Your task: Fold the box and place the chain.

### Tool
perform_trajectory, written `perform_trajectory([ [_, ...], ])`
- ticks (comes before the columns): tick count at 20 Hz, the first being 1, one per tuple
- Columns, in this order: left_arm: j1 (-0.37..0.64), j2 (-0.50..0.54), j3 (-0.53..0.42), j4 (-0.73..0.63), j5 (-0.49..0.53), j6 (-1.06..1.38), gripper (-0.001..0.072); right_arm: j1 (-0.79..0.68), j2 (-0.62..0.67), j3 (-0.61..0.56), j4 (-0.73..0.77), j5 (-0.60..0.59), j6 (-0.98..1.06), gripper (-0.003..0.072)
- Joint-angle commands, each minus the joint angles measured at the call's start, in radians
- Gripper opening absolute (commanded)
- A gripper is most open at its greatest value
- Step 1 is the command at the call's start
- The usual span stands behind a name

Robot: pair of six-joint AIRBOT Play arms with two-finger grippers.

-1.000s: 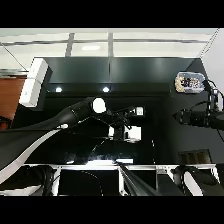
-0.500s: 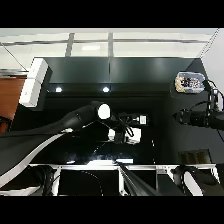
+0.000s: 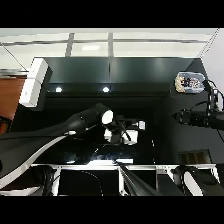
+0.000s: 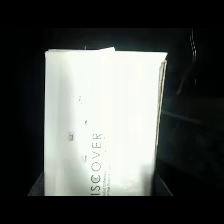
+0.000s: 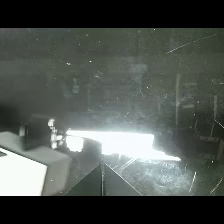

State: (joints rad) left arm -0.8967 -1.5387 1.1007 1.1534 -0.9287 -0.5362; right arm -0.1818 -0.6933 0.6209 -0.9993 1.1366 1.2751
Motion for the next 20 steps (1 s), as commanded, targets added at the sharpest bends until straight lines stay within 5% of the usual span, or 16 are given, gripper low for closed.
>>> perform_trajectory([
  [1, 0.084, 0.057, -0.002, 0.069, -0.169, -0.180, 0.0393, 0.000, 0.001, 0.000, 0.000, 0.000, 0.000, 0.0012],
  [5, 0.349, 0.135, -0.040, 0.075, -0.354, -0.396, 0.0393, 0.000, 0.001, 0.000, 0.000, 0.000, 0.000, 0.0013],
  [11, 0.828, 0.282, -0.116, 0.261, -0.545, -0.728, 0.0394, 0.000, 0.001, 0.000, 0.000, 0.000, 0.000, 0.0013],
  [15, 1.105, 0.321, -0.137, 0.333, -0.565, -0.751, 0.0394, 0.000, 0.001, 0.000, 0.000, -0.002, 0.000, 0.0012],
  [20, 1.349, 0.315, -0.137, 0.373, -0.456, -0.798, 0.0394, 0.000, 0.001, -0.001, 0.000, -0.006, 0.000, 0.0013],
])
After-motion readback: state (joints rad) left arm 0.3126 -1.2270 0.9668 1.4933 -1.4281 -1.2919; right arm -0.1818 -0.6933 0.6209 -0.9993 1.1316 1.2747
